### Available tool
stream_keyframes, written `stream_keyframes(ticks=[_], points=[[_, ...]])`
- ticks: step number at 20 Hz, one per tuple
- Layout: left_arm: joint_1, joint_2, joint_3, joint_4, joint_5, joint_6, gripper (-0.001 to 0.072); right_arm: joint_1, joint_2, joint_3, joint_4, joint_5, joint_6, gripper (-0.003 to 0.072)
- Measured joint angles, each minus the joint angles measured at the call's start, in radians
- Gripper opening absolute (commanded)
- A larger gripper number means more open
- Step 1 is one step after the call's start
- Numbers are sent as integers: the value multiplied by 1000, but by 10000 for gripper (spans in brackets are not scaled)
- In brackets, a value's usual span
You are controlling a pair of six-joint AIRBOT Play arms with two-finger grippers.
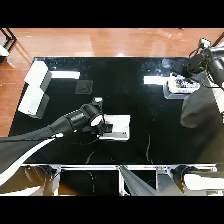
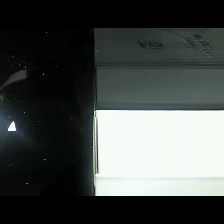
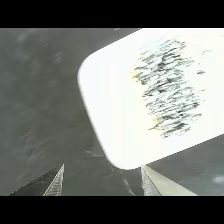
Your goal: Fold the box and place the chain.
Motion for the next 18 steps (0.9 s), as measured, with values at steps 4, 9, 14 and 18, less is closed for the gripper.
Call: stream_keyframes(ticks=[4,9,14,18], points=[[0,0,0,-8,2,0,25,-41,-46,16,-97,-4,87,526],[0,0,0,-18,19,1,25,-109,-98,21,-108,16,138,526],[0,0,0,-22,32,1,25,-172,-138,24,-113,55,212,525],[0,0,0,-22,43,0,25,-198,-174,31,-105,98,237,526]])
